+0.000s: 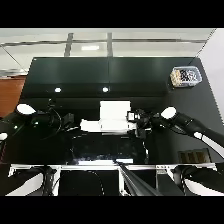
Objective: Fold the box and place the chain.
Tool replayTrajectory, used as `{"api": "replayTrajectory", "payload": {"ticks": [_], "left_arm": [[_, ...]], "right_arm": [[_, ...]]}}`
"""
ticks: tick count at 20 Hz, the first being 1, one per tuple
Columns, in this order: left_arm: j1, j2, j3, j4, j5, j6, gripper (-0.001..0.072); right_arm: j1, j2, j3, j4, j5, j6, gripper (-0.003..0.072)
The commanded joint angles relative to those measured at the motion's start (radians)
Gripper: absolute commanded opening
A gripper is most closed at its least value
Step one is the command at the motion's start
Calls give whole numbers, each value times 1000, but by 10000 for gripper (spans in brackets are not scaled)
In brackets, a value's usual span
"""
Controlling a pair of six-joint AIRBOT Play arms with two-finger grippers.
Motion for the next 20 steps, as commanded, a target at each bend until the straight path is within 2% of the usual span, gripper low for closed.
{"api": "replayTrajectory", "payload": {"ticks": [1, 6, 11, 12, 13, 14, 15, 16, 20], "left_arm": [[-66, -91, -5, -90, 61, 38, 30], [-202, -119, 25, -149, 55, 113, 30], [-213, -119, 90, -220, 11, 214, 33], [-213, -119, 103, -220, 5, 214, 61], [-213, -119, 113, -220, 3, 213, 256], [-213, -119, 122, -220, 2, 213, 514], [-213, -119, 129, -220, 1, 213, 662], [-213, -119, 134, -220, -1, 213, 701], [-215, -119, 145, -229, -24, 213, 698]], "right_arm": [[1, -1, 0, 0, 1, 0, 164], [1, -1, 0, 0, 1, 0, 164], [1, -1, 0, 0, 1, 0, 164], [1, -1, 0, 0, 1, 0, 164], [1, -1, 0, 0, 0, 0, 164], [1, -1, 0, 0, 1, 0, 164], [1, -1, 0, 0, 0, 0, 164], [1, -1, 0, 0, 1, 0, 164], [1, -1, 0, 0, 1, 0, 164]]}}
